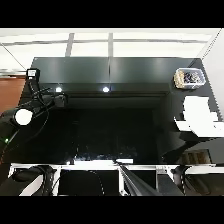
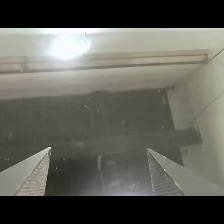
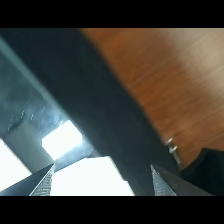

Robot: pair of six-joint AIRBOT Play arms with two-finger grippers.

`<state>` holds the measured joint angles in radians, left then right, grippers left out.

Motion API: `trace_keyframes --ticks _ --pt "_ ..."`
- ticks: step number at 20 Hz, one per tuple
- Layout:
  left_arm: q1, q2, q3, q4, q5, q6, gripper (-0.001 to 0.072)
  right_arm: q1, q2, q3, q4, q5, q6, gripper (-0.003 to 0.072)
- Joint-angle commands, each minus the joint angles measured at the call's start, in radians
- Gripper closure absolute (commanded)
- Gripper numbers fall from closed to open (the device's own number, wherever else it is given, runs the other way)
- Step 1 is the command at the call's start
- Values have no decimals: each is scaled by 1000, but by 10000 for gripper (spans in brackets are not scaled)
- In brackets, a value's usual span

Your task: Fold the box and place the chain.

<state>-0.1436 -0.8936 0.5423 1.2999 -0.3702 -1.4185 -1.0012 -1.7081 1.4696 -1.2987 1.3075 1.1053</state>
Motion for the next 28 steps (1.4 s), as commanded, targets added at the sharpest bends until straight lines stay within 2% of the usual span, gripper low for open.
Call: trace_keyframes --ticks 1,3,6,7,8,9,11,12,13,14,16,20,24,28 --pt "-1 -1 1 -2 -32 1 -1 -14 -42 18 111 137 -193 -34" --pt "1 -1 1 -1 -36 0 -1 -12 -42 18 138 151 -224 -34" --pt "1 -1 1 -3 -57 0 -1 -10 -42 18 70 167 -199 -32" --pt "1 -1 1 -3 -71 1 -1 -10 -42 18 56 167 -192 56" --pt "1 -1 1 -2 -82 1 0 -10 -42 18 56 168 -183 86" --pt "1 -1 1 -2 -85 1 0 -10 -42 18 65 167 -166 223" --pt "1 -1 1 2 -84 1 0 -5 -40 13 72 185 -153 350" --pt "1 -1 1 2 -84 1 0 0 -34 2 61 188 -152 388" --pt "1 -1 1 2 -84 1 1 5 -28 -14 47 193 -152 471" --pt "1 -1 1 2 -84 1 0 12 -19 -28 22 196 -154 670" --pt "1 -1 1 1 -84 1 0 23 15 -61 25 199 -165 674" --pt "1 -1 1 2 -84 1 1 46 139 -158 212 195 -207 674" --pt "1 -1 1 -3 -89 0 1 136 304 -341 361 175 -209 674" --pt "0 -3 0 -4 -135 -3 1 298 464 -566 550 124 -225 673"
